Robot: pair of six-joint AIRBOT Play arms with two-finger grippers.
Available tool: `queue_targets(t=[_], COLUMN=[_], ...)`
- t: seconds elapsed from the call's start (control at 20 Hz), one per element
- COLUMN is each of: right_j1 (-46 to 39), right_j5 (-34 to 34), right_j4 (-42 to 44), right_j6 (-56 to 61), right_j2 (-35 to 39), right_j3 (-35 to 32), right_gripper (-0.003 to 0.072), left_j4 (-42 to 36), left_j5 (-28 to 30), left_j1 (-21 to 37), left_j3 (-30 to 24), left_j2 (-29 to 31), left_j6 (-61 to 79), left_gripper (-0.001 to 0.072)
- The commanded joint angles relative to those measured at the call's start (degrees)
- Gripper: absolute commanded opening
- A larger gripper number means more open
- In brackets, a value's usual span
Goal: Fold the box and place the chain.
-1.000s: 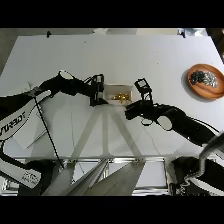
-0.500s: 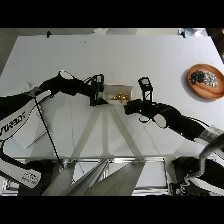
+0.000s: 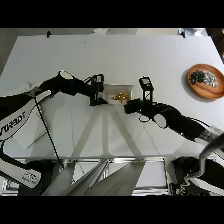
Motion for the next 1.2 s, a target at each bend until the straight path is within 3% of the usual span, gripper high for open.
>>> queue_targets(t=[0.0, 0.5, 0.55, 0.65, 0.85, 1.15], right_j1=[0.0, 3.06, 3.02, 3.02, 3.08, 3.02], right_j5=[-0.59, -9.88, -9.07, -4.74, 6.78, 3.58], right_j4=[1.2, 4.98, 4.9, 4.59, 2.89, 3.3], right_j6=[0.0, -0.02, -0.13, -0.52, -0.52, 0.55], right_j2=[1.38, 1.79, 1.79, 1.81, 2.1, 0.42], right_j3=[0.09, 1.27, 1.27, 1.25, 1.25, 1.25], right_gripper=[0.0008, 0.0011, 0.0046, 0.0309, 0.0324, 0.0322], left_j4=[0.04, 0.04, 0.04, 0.04, 0.04, 0.04], left_j5=[-0.02, -0.02, -0.02, -0.02, -0.02, -0.02], left_j1=[0.02, 0.02, 0.02, 0.02, 0.02, 0.02], left_j3=[0.0, 0.0, 0.0, 0.0, 0.0, 0.0], left_j2=[-0.02, -0.02, -0.02, -0.02, -0.02, -0.02], left_j6=[0.07, 0.07, 0.07, 0.07, 0.07, 0.07], left_gripper=[0.0326, 0.0326, 0.0326, 0.0326, 0.0326, 0.0326])
